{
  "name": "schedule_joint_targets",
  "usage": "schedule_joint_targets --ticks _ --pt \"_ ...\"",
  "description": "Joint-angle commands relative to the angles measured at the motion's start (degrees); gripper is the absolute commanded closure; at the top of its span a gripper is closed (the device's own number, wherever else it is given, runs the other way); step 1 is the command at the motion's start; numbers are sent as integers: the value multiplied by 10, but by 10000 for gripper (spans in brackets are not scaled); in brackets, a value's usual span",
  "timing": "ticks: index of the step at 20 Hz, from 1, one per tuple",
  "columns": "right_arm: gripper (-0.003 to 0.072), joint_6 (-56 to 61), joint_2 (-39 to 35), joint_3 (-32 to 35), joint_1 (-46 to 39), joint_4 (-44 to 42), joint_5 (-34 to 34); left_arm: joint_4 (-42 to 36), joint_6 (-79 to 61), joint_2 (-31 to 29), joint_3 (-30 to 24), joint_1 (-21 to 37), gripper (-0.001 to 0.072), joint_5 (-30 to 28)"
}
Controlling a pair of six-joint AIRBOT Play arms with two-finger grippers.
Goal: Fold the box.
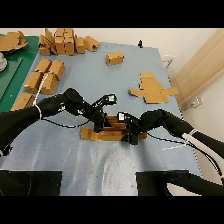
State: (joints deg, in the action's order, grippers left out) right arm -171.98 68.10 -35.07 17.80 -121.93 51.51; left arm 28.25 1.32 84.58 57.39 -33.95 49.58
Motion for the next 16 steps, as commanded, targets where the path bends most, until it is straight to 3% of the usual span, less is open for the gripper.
schedule_joint_targets --ticks 1,2,16 --pt "209 1 0 0 0 7 -5 0 0 0 0 0 699 0" --pt "164 1 0 0 0 7 -5 0 0 0 0 0 699 0" --pt "141 30 -20 0 -14 31 -15 0 0 0 0 0 699 0"
